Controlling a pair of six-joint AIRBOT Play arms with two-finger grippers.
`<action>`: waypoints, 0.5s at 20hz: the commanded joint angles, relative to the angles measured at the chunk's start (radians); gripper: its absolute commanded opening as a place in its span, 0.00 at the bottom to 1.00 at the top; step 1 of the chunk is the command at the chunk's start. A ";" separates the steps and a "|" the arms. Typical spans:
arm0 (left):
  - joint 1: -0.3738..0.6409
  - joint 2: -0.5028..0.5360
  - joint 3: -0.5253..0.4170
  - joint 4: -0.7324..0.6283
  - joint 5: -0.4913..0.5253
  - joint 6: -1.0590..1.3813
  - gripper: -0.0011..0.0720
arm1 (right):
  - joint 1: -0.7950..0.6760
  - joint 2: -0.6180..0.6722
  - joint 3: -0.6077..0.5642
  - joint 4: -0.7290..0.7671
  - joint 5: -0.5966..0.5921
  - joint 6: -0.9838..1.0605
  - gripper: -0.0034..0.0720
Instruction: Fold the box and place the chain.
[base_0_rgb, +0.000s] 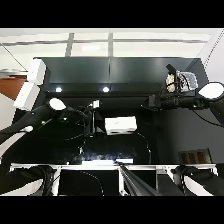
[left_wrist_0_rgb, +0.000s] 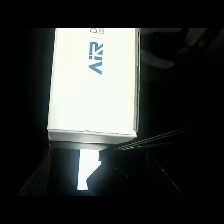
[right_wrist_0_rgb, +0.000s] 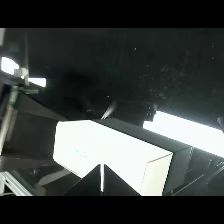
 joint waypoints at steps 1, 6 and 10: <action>0.018 0.142 0.022 0.130 -0.080 -0.177 0.99 | -0.002 0.000 0.001 -0.024 0.013 -0.011 0.08; -0.013 0.172 0.149 0.226 -0.065 -0.333 0.99 | -0.063 0.000 0.001 -0.039 0.013 -0.011 0.08; -0.141 -0.019 0.262 0.231 -0.031 -0.250 0.99 | -0.140 0.000 0.001 -0.040 0.013 -0.010 0.08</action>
